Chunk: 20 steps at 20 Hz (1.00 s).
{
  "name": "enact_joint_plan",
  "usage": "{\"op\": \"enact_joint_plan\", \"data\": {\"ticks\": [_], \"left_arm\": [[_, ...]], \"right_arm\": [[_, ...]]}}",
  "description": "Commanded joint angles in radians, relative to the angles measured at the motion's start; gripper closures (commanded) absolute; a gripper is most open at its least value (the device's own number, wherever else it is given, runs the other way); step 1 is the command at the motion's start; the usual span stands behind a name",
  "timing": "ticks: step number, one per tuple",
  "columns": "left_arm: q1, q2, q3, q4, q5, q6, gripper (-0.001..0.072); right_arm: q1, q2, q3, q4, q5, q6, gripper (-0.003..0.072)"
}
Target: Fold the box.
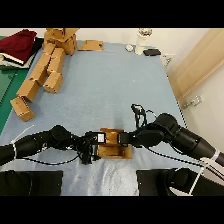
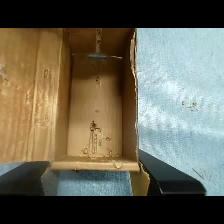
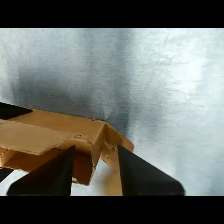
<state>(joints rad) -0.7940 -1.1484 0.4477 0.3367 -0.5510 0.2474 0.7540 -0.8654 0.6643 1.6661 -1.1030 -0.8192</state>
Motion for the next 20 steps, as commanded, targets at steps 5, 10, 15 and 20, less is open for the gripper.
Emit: {"op": "enact_joint_plan", "data": {"ticks": [5,10,15,20], "left_arm": [[0.000,0.001,0.000,0.001,-0.001,0.002,0.0135],[0.000,0.001,0.000,0.001,-0.001,0.002,0.0135],[0.000,0.001,0.000,0.001,-0.001,0.002,0.0135],[0.000,0.001,0.000,0.001,-0.001,0.002,0.0135]], "right_arm": [[-0.020,0.111,-0.002,-0.405,-0.377,0.167,0.0458],[-0.148,0.135,-0.074,-0.334,-0.383,0.051,0.0683],[-0.149,0.135,-0.238,-0.064,-0.093,-0.030,0.0683],[-0.147,0.123,-0.298,0.003,0.019,-0.059,0.0683]]}}
